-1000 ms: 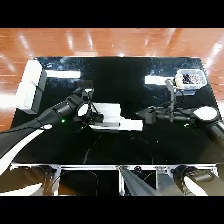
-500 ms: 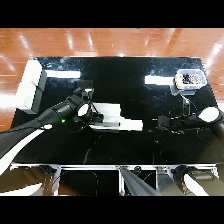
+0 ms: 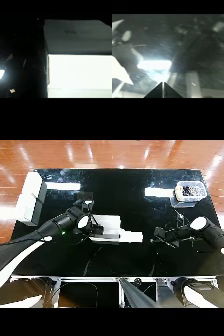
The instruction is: Fold the box and place the chain.
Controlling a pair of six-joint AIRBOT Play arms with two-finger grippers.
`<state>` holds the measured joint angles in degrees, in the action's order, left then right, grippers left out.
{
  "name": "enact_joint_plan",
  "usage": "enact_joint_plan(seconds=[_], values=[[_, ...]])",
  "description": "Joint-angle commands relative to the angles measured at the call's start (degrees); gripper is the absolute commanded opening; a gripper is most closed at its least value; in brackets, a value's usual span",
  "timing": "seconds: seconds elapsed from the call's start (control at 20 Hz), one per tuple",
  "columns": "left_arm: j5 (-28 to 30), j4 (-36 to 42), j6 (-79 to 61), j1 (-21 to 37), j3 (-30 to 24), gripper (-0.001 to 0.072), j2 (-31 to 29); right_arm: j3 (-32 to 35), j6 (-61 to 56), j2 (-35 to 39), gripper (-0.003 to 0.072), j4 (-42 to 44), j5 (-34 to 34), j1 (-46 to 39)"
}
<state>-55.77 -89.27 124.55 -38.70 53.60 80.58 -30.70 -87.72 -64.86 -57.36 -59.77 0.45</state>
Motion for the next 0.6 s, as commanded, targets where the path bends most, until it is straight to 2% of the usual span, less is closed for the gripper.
enact_joint_plan(seconds=[0.0,0.3,0.55], values=[[0.2,0.0,0.0,0.0,0.0,0.0022,0.0,0.0,3.2,-3.0,0.0031,6.1,3.7,0.9],[0.3,0.0,0.0,0.0,0.0,0.0022,0.0,0.0,4.3,-7.0,0.0031,7.0,6.2,7.6],[0.2,0.0,0.0,0.0,0.0,0.0022,0.0,0.0,8.5,-7.0,0.0031,14.7,10.4,11.2]])
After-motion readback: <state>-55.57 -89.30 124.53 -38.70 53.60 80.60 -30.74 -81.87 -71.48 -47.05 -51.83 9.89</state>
